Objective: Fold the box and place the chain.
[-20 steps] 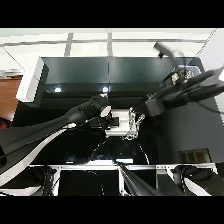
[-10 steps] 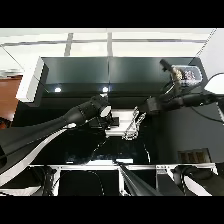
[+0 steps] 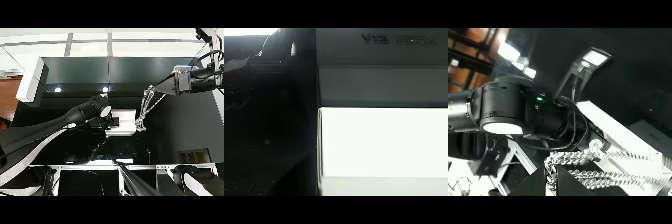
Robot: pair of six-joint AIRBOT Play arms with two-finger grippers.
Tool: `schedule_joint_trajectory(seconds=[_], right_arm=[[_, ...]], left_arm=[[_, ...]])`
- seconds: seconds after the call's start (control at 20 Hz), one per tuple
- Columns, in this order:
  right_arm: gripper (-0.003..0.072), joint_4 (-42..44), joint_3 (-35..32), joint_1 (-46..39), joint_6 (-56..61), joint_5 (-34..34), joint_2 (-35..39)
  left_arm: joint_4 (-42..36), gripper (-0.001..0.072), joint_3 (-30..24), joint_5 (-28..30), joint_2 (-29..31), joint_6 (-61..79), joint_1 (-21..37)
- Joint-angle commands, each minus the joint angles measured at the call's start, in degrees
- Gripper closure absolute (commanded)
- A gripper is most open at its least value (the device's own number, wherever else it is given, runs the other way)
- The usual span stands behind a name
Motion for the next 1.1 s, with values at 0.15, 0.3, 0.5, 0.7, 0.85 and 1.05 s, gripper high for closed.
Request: schedule_joint_trajectory(seconds=[0.15, 0.3, 0.5, 0.7, 0.85, 1.05], right_arm=[[0.0664, -7.1, -5.1, 6.8, -0.8, 0.1, 0.0], [0.0663, -7.4, -6.8, 7.0, -0.9, -0.2, 0.0], [0.0663, -7.1, -6.8, 4.3, -1.0, 2.3, 0.0], [0.0671, -1.2, -6.9, 5.6, -4.7, 1.9, -0.1], [0.067, 0.5, -8.0, 8.3, -4.9, -3.5, -1.1], [0.0667, 0.2, -14.3, 12.0, -4.8, -13.6, -2.1]], left_arm=[[0.0, 0.068, 0.0, -0.2, 0.0, 0.0, 0.0], [0.0, 0.068, 0.0, -0.2, 0.0, 0.0, 0.0], [0.0, 0.068, 0.0, -0.2, 0.0, 0.0, 0.0], [0.0, 0.068, 0.0, -0.2, 0.0, 0.0, 0.0], [0.0, 0.068, 0.0, -0.2, 0.0, 0.0, 0.0], [0.0, 0.068, 0.0, -0.2, 0.0, 0.0, 0.0]])
